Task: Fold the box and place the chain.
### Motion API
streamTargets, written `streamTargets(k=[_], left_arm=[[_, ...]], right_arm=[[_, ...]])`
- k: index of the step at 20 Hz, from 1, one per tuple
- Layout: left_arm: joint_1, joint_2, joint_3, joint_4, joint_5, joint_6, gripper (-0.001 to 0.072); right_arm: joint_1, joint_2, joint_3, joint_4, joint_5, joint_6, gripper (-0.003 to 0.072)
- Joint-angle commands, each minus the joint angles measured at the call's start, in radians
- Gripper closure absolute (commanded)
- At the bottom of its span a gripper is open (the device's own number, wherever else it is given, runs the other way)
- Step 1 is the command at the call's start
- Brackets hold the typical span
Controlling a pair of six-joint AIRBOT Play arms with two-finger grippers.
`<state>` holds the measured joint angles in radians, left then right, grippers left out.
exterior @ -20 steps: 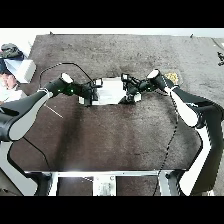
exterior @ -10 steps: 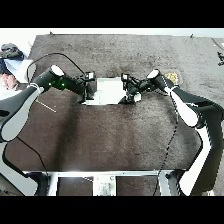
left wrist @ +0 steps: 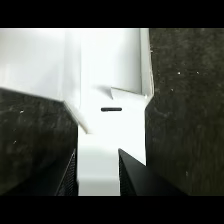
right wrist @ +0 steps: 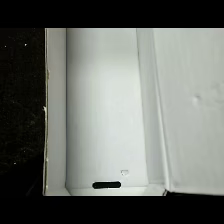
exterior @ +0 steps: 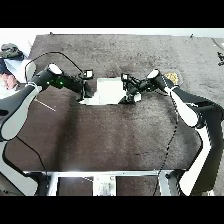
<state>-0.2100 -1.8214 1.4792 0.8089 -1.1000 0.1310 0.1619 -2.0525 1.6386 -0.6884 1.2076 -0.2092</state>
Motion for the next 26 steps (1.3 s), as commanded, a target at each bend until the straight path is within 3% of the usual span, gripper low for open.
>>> streamTargets(k=[1,4,5,6,7,15,16,17,18,22,23,24,26], left_arm=[[-0.038,-0.034,0.001,-0.008,0.035,0.010,0.0414],[-0.077,-0.042,0.001,-0.008,0.119,0.008,0.0415],[-0.082,-0.042,0.001,-0.007,0.143,0.008,0.0455],[-0.082,-0.042,0.001,-0.007,0.150,0.008,0.0623],[-0.082,-0.042,0.001,-0.007,0.149,0.007,0.0665],[-0.082,-0.051,0.001,-0.103,0.105,0.022,0.0664],[-0.082,-0.055,0.001,-0.116,0.100,0.041,0.0654],[-0.082,-0.059,0.001,-0.129,0.100,0.047,0.0580],[-0.082,-0.062,0.001,-0.141,0.100,0.047,0.0554],[-0.082,-0.068,0.001,-0.149,0.087,0.047,0.0553],[-0.082,-0.069,0.001,-0.166,0.085,0.051,0.0500],[-0.082,-0.069,0.001,-0.183,0.085,0.055,0.0358],[-0.082,-0.069,0.001,-0.211,0.085,0.062,0.0332]], right_arm=[[0.001,-0.001,0.000,0.000,0.000,0.000,0.0223],[0.001,-0.001,0.000,0.000,0.000,0.000,0.0222],[0.001,-0.001,0.000,0.000,0.000,0.000,0.0222],[0.001,-0.001,0.000,0.000,0.000,0.000,0.0222],[0.001,-0.001,0.000,0.000,0.000,0.000,0.0222],[0.001,-0.001,0.000,0.000,0.000,0.000,0.0222],[0.001,-0.001,0.000,0.000,0.000,0.000,0.0222],[0.001,-0.001,0.000,0.000,0.000,0.000,0.0222],[0.001,-0.001,0.000,0.000,0.000,0.000,0.0222],[0.001,-0.001,0.000,0.000,0.000,0.000,0.0222],[0.001,-0.001,0.000,0.000,0.000,0.000,0.0223],[0.001,-0.001,0.000,0.000,0.000,0.000,0.0222],[0.001,-0.001,0.000,0.000,0.000,0.000,0.0222]])
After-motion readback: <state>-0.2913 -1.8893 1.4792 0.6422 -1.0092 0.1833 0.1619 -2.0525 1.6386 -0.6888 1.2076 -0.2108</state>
